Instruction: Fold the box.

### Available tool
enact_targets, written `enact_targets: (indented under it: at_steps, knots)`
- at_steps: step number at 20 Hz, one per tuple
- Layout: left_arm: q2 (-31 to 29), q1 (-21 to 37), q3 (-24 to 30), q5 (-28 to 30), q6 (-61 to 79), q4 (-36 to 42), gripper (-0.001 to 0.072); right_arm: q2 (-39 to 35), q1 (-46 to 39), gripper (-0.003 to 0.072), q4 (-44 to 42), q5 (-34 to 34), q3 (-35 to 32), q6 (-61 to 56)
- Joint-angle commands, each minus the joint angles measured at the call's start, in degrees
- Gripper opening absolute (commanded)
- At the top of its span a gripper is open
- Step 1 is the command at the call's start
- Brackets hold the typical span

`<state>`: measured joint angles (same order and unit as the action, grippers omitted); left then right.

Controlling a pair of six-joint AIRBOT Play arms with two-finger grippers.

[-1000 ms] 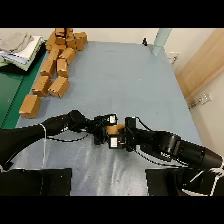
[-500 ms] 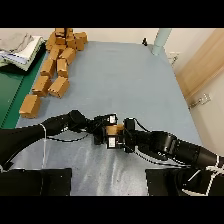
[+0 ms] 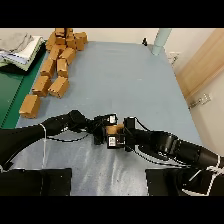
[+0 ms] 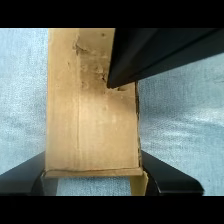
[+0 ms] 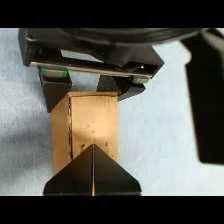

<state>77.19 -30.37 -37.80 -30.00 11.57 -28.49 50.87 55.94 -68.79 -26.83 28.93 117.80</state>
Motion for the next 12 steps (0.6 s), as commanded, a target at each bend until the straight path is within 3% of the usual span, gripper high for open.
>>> enact_targets:
  at_steps: [1, 12]
  knots:
    - [-0.04, 0.02, 0.02, 0.02, 0.00, 0.00, 0.0402, 1.51, -0.04, 0.0005, 1.05, 0.44, 0.04, -0.81]
    - [-0.04, 0.02, 0.02, 0.02, 0.00, 0.00, 0.0401, -1.05, 0.00, 0.0005, 0.90, -1.84, 0.83, -2.14]
